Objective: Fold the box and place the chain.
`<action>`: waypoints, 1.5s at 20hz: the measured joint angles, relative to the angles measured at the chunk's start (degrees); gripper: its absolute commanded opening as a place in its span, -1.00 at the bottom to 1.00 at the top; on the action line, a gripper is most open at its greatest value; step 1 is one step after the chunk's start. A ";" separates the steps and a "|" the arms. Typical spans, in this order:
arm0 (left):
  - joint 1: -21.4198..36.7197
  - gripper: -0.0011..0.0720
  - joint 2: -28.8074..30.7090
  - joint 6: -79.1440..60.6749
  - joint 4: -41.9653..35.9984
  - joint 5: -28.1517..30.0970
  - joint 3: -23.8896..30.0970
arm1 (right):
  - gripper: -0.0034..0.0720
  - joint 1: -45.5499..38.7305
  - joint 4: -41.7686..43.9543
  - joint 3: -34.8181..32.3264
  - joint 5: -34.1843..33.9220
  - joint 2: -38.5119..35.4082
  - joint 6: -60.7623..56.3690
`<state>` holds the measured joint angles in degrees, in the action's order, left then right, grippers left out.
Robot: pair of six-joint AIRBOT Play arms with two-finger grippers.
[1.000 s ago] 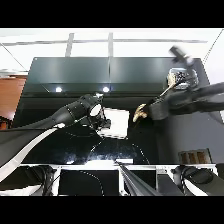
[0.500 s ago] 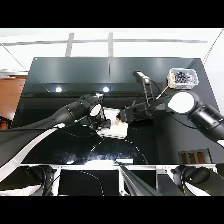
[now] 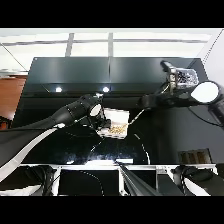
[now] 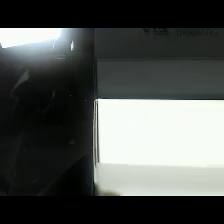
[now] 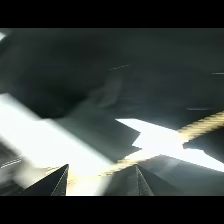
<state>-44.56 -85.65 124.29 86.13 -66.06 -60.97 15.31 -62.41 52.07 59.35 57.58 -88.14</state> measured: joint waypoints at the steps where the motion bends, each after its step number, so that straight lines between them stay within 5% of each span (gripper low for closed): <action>1: 0.00 -0.88 0.00 0.02 -0.02 0.00 0.00 | 0.99 -1.95 -3.67 -0.68 -1.46 -0.13 -1.86; 7: 0.00 -0.88 0.00 0.02 -0.02 0.00 0.00 | 0.98 -10.25 -19.37 -3.37 -17.62 7.67 -15.32; 11: 0.00 -0.88 0.00 0.00 -0.02 -0.04 0.00 | 0.95 -13.66 -23.30 1.55 -24.52 19.32 -26.03; 14: 0.00 -0.88 -0.02 0.00 -0.02 -0.07 0.00 | 0.24 -14.71 -24.30 7.76 -24.90 27.67 -30.14; 16: 0.00 -0.88 0.00 0.02 -0.02 -0.09 0.00 | 0.02 -14.99 -24.28 11.65 -24.90 31.85 -31.78; 18: 0.00 -0.88 -0.02 0.02 -0.02 -0.11 0.00 | -0.79 -15.19 -24.20 14.49 -24.39 34.62 -32.98; 24: 0.00 -0.88 0.00 0.02 -0.02 -0.15 0.00 | -0.81 -15.50 -23.12 19.52 -16.90 34.67 -30.32; 30: 0.00 -0.88 0.00 0.00 -0.02 -0.13 0.00 | -0.81 -14.67 -20.41 20.65 -8.39 17.07 -15.93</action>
